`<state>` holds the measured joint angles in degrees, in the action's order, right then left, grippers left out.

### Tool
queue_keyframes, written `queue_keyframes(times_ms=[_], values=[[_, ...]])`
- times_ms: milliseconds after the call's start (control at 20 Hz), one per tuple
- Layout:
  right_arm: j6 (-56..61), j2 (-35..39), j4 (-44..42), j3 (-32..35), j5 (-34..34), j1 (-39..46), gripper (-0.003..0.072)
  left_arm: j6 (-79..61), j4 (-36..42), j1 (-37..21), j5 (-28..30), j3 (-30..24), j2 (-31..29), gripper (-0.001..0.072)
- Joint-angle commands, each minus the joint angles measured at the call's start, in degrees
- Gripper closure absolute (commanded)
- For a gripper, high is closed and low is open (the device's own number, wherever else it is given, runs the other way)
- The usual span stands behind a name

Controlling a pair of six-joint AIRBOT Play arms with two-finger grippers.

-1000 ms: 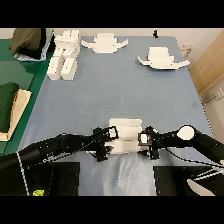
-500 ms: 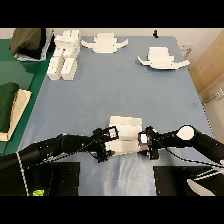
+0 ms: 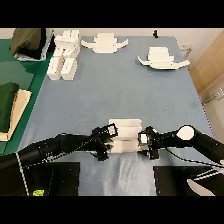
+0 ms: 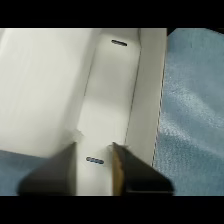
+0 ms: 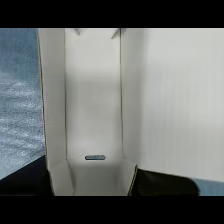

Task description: Fold the box.

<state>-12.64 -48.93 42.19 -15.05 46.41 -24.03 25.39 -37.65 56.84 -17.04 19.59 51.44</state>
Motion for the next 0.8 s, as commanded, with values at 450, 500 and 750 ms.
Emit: queue_keyframes(times_ms=[450, 500, 750], values=[[0.1, 0.0, 0.0, 0.0, 0.1, 0.0, 0.0226, 49.8, -35.5, -14.0, -31.8, 7.9, -22.8, 0.0692], [0.1, 0.0, 0.0, 0.0, 0.1, 0.0, 0.0226, 58.2, -39.2, -17.1, -34.1, 8.3, -24.8, 0.0692], [0.1, 0.0, 0.0, 0.0, 0.1, 0.0, 0.0226, 80.6, -36.8, -31.4, -50.3, 6.1, -25.0, 0.0693]])
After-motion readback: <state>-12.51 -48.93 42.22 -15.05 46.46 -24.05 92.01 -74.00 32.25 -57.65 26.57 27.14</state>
